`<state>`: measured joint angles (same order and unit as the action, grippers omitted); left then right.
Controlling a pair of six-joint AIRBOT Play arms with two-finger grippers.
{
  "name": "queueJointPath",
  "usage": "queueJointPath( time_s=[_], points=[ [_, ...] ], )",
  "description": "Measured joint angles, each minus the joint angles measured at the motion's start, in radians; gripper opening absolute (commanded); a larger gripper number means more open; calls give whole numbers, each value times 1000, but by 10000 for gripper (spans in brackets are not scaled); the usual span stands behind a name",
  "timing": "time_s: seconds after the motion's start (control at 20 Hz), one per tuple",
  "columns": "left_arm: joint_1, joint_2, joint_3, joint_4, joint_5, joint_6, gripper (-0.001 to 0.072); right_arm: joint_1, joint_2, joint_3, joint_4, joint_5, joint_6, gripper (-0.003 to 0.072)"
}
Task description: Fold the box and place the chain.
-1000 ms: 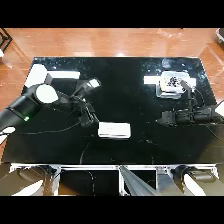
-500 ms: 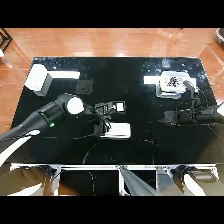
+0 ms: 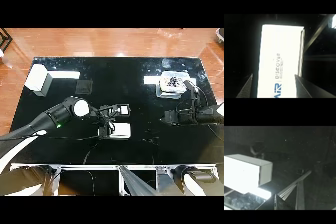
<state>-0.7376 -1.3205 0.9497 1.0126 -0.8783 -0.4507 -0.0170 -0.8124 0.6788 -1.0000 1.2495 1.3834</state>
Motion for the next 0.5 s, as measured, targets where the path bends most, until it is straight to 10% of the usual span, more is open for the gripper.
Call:
queueJointPath(
  time_s=[0.5],
  points=[
    [-6, -7, 0, 4, -14, 2, 631, 0, 0, -3, -4, -4, 0, 23]
  ],
)
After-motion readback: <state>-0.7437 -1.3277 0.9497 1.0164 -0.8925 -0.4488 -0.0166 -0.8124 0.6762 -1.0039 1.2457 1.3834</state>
